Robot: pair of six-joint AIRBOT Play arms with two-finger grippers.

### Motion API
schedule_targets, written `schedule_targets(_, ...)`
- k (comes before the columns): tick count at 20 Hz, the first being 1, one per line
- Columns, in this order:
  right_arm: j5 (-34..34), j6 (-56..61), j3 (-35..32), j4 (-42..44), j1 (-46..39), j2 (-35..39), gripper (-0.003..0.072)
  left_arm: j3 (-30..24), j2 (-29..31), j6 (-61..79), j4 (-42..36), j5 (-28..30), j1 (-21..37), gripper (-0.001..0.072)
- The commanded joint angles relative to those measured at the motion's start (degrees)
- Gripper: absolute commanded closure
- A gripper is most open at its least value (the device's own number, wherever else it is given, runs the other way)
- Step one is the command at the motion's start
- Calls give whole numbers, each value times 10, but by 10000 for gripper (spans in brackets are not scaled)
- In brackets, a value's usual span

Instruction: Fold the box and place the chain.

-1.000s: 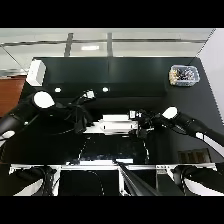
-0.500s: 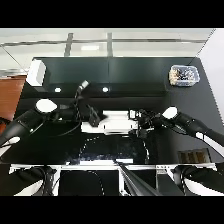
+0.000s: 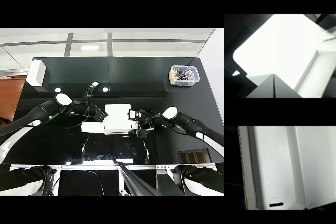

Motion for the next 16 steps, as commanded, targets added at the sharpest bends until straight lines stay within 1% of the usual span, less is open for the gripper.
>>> schedule_targets(1,-1,1,0,0,0,0,560,5,-21,-9,26,-7,1,686)
schedule_targets(3,-1,1,0,0,0,0,559,22,-10,-8,61,-17,0,688)
schedule_targets(4,-1,1,0,0,0,0,559,33,8,-9,79,-15,0,688)
schedule_targets(6,-1,1,0,1,0,0,560,51,62,-9,103,-19,9,688)
schedule_targets(8,-1,1,0,0,0,0,559,44,131,-9,112,-30,19,688)
schedule_targets(10,-1,1,0,0,0,0,559,13,198,-9,142,-33,15,688)
schedule_targets(12,-1,1,0,0,1,0,559,-40,247,31,161,-41,7,686)
schedule_targets(14,-1,1,0,0,1,0,559,-87,264,115,166,-53,6,686)
schedule_targets(16,0,1,0,1,1,0,559,-117,258,172,172,-49,6,681)
